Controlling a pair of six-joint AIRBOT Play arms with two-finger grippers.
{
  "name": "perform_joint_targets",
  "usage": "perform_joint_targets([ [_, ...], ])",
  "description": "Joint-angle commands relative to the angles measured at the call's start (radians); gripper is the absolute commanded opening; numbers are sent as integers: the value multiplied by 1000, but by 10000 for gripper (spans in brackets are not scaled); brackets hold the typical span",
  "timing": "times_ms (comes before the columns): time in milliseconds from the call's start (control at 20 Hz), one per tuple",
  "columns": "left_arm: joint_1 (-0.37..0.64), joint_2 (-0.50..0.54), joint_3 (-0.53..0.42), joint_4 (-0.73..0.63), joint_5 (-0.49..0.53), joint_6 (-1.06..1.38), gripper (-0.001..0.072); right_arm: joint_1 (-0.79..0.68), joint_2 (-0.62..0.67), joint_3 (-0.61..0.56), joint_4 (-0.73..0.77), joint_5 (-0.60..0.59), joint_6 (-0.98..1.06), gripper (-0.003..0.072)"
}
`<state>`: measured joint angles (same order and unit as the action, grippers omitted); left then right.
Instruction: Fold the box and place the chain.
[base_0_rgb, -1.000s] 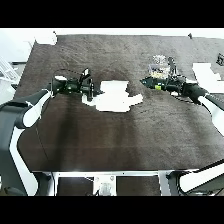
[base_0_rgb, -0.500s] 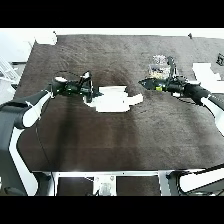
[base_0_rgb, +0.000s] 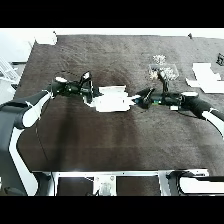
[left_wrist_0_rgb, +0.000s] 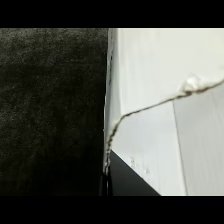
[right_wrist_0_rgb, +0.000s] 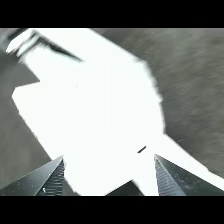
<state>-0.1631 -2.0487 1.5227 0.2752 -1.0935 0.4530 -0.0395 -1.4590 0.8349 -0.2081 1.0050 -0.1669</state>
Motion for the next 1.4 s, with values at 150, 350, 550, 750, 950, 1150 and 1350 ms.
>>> perform_joint_targets([
  [150,1,-1,0,2,4,0,20,98,23,-63,-151,-98,-257,639],
  [350,1,-1,0,2,4,0,20,182,23,-63,-172,-220,-356,639],
  [550,1,-1,0,2,3,0,20,241,23,-63,-178,-332,-389,639],
  [750,1,-1,0,2,2,0,20,291,21,-62,-177,-444,-395,638],
  [950,1,-1,0,2,1,-3,20,297,-1,-36,-144,-475,-393,638],
  [1150,1,-1,0,3,0,-4,20,290,-3,7,-116,-508,-390,637],
  [1350,1,-1,0,3,0,-4,20,271,-4,29,-95,-508,-391,638],
])
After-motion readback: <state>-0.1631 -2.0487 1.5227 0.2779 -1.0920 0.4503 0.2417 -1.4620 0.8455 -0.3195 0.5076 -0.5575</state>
